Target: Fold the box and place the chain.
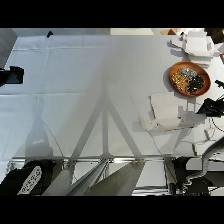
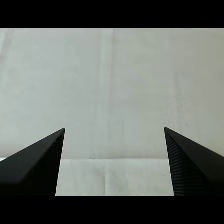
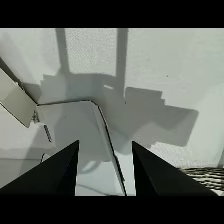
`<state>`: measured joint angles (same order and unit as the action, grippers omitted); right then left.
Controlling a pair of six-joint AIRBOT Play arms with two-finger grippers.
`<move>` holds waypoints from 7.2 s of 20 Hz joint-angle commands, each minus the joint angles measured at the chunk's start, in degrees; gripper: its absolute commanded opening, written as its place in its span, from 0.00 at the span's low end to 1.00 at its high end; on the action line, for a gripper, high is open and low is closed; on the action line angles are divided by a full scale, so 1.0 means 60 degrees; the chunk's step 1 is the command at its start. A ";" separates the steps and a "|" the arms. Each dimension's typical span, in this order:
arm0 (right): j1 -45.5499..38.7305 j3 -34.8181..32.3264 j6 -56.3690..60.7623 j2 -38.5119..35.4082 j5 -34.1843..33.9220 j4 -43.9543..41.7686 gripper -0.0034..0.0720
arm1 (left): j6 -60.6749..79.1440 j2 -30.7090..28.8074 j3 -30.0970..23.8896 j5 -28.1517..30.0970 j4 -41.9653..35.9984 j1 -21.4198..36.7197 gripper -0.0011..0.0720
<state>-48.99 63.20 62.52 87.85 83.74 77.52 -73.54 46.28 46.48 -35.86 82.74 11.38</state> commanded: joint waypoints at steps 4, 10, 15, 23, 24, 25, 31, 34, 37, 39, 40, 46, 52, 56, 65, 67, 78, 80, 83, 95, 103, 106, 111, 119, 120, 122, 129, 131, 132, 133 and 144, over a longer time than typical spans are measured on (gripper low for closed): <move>0.0098 0.0011 -0.0015 0.0583 0.0113 0.0044 0.39 | 0.0004 -0.0007 0.0007 0.0004 0.0000 0.0004 0.97; 0.0718 0.0011 -0.1351 0.0707 0.0149 0.0047 0.06 | 0.0004 -0.0007 0.0007 0.0004 0.0004 0.0004 0.97; 0.1421 0.0011 -0.2310 0.0423 0.0113 -0.0495 0.06 | 0.0004 -0.0007 0.0007 0.0004 0.0000 0.0004 0.97; 0.2681 -0.0382 -0.3016 -0.1687 -0.0474 -0.3606 0.05 | 0.0004 -0.0007 0.0007 0.0004 0.0004 0.0004 0.97; 0.2838 -0.0685 -0.3177 -0.2055 -0.0645 -0.3974 0.05 | 0.0004 -0.0007 0.0007 0.0004 0.0000 0.0004 0.97; 0.3031 -0.1096 -0.3289 -0.2506 -0.0903 -0.4306 0.05 | 0.0004 -0.0007 0.0007 0.0004 0.0004 0.0004 0.97; 0.4215 -0.3792 -0.3683 -0.4750 -0.3038 -0.6510 0.05 | 0.0004 -0.0007 0.0007 0.0004 0.0004 0.0004 0.97; 0.5053 -0.4652 -0.4357 -0.5016 -0.4262 -0.8608 0.05 | 0.0004 -0.0007 0.0007 0.0004 0.0004 0.0004 0.97; 0.6466 -0.5158 -0.4437 -0.5016 -0.6207 -0.9009 0.05 | 0.0004 -0.0007 0.0007 0.0004 0.0004 0.0004 0.97; 0.7770 -0.5504 -0.4437 -0.5016 -0.8116 -0.9293 0.05 | 0.0004 -0.0007 0.0007 0.0004 0.0004 0.0004 0.97; 0.8517 -0.5665 -0.4433 -0.5009 -0.9111 -0.9293 0.05 | 0.0004 -0.0007 0.0007 0.0004 0.0004 0.0004 0.97; 1.1581 -0.6269 -0.3366 -0.4244 -1.3063 -0.9322 0.05 | 0.0004 -0.0007 0.0007 0.0004 0.0000 0.0004 0.97; 1.2101 -0.6269 -0.2849 -0.3767 -1.4018 -0.9551 0.05 | 0.0004 -0.0007 0.0007 0.0004 0.0004 0.0004 0.97; 1.2101 -0.6266 -0.2248 -0.3767 -1.4182 -0.9566 0.05 | 0.0004 -0.0007 0.0007 0.0004 0.0000 0.0004 0.97; 1.2101 -0.6266 -0.2244 -0.3778 -1.4349 -0.9424 0.06 | 0.0004 -0.0007 0.0007 0.0004 0.0004 0.0004 0.97; 1.2101 -0.6266 -0.2244 -0.3778 -1.4353 -0.9424 0.06 | 0.0004 -0.0007 0.0007 0.0004 0.0000 0.0004 0.97; 1.2101 -0.6266 -0.2244 -0.3778 -1.4353 -0.9424 0.06 | -0.0004 -0.0004 0.0007 0.0233 -0.0568 0.0000 0.97; 1.2101 -0.6266 -0.2244 -0.3778 -1.4353 -0.9424 0.06 | -0.0004 -0.0004 0.0007 0.0335 -0.1107 -0.0025 0.97; 1.2101 -0.6266 -0.2244 -0.3778 -1.4356 -0.9424 0.06 | 0.0044 0.0011 0.0007 0.0397 -0.1282 -0.0474 0.97; 1.2101 -0.6266 -0.2244 -0.3778 -1.4356 -0.9424 0.06 | 0.1304 0.3770 0.1810 -0.2189 -0.1665 -0.1366 0.85; 1.2101 -0.6266 -0.2244 -0.3778 -1.4356 -0.9424 0.06 | 0.7777 0.7796 0.5329 -0.4674 -0.6284 -0.2998 0.88; 1.2101 -0.6266 -0.2244 -0.3778 -1.4356 -0.9424 0.06 | 0.8080 0.8521 0.5810 -0.4747 -0.6615 -0.3228 0.88; 1.2101 -0.6266 -0.2244 -0.3778 -1.4356 -0.9424 0.06 | 0.8411 0.9282 0.5931 -0.5788 -0.7508 -0.3242 0.89; 1.2101 -0.6266 -0.2244 -0.3778 -1.4356 -0.9424 0.06 | 0.9315 0.9624 0.5931 -0.6105 -0.7479 -0.3603 0.88; 1.2101 -0.6266 -0.2244 -0.3778 -1.4356 -0.9424 0.06 | 0.9464 0.9697 0.5931 -0.6109 -0.7486 -0.3679 0.88; 1.2101 -0.6266 -0.2244 -0.3778 -1.4356 -0.9424 0.06 | 0.9690 0.9847 0.5931 -0.6113 -0.7482 -0.3810 0.88; 1.2101 -0.6266 -0.2244 -0.3778 -1.4356 -0.9424 0.06 | 0.9726 1.0029 0.5931 -0.6175 -0.7464 -0.3854 0.02; 1.2101 -0.6266 -0.2244 -0.3778 -1.4356 -0.9424 0.06 | 0.9723 1.0029 0.5931 -0.6175 -0.7468 -0.3854 0.03; 1.2101 -0.6266 -0.2244 -0.3778 -1.4356 -0.9424 0.06 | 0.9719 1.0029 0.5931 -0.6178 -0.7468 -0.3854 0.03; 1.2101 -0.6266 -0.2244 -0.3778 -1.4356 -0.9424 0.06 | 0.9719 1.0029 0.5931 -0.6175 -0.7468 -0.3854 0.03; 1.2101 -0.6266 -0.2248 -0.3778 -1.4356 -0.9424 0.06 | 0.9719 1.0029 0.5931 -0.6175 -0.7468 -0.3865 0.03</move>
<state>23.55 25.65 49.04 65.17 -2.44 20.99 -15.22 106.41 82.04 -72.90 37.91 -11.77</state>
